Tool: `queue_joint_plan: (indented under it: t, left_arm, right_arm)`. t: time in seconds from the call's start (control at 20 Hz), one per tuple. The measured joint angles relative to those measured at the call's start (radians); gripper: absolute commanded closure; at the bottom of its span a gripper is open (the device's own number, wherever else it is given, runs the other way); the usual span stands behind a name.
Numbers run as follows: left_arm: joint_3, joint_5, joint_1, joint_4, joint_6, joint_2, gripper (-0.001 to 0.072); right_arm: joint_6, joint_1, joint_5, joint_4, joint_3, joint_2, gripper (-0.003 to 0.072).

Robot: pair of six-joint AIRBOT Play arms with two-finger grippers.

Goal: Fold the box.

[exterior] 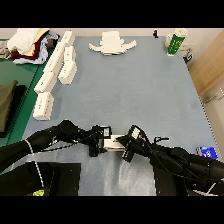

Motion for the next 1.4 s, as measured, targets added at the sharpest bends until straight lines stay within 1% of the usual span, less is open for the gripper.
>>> queue_joint_plan:
  t: [0.25,0.75,1.4]
  left_arm:
    - [0.0,0.0,0.0,0.0,0.001,0.0,0.023]
    - [0.0,0.0,0.0,0.001,0.003,0.0,0.023]
    - [0.0,0.0,0.0,0.001,0.003,0.0,0.023]
  right_arm:
    - [0.007,0.001,0.045,-0.006,0.003,0.009,0.0682]
    - [0.011,0.001,0.042,-0.01,0.003,-0.067,0.0682]
    - [0.012,0.001,0.034,-0.012,0.003,-0.112,0.0683]
